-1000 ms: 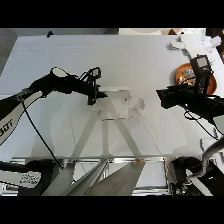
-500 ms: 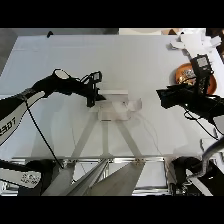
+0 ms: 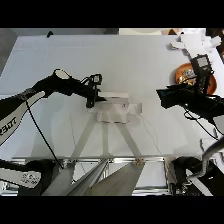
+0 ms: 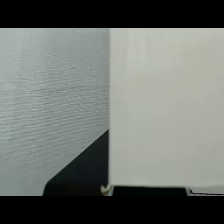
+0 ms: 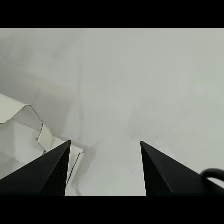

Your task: Fold the box and place the chain.

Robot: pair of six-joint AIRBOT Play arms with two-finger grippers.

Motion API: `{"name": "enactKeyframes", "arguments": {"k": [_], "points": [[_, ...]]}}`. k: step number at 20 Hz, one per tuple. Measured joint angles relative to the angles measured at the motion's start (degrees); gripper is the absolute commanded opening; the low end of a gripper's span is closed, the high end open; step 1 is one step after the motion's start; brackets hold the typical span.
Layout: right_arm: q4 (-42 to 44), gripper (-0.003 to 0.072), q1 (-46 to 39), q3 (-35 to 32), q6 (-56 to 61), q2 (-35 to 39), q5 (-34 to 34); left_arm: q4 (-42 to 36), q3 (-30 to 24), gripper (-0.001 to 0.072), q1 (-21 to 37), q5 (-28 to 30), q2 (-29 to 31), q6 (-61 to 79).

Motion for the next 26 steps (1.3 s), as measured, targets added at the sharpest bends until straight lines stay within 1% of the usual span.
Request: {"name": "enactKeyframes", "arguments": {"k": [6,16,19,21,23,26], "points": [[0.0,0.0461,0.0,0.0,0.0,0.0,0.0,-0.1,0.0,0.0004,0.0,1.1,-0.7,0.2],[0.4,0.0461,0.0,0.0,0.0,0.0,-0.2,-0.9,0.0,0.0011,0.0,0.6,-0.9,0.0],[2.1,0.0463,0.0,0.0,-0.9,0.0,-0.7,-0.9,0.0,0.0011,0.0,0.6,-0.9,0.0],[5.4,0.0463,0.0,0.0,-4.2,0.0,-0.7,-0.9,0.0,0.0011,0.0,0.5,-0.9,0.0],[10.6,0.0463,0.0,0.0,-10.2,0.0,0.8,-0.9,0.0,0.0011,0.0,0.5,-0.9,0.0],[17.9,0.0475,0.0,0.0,-23.5,0.0,6.3,-0.9,0.0,0.0011,0.0,0.5,-0.9,0.0]]}}
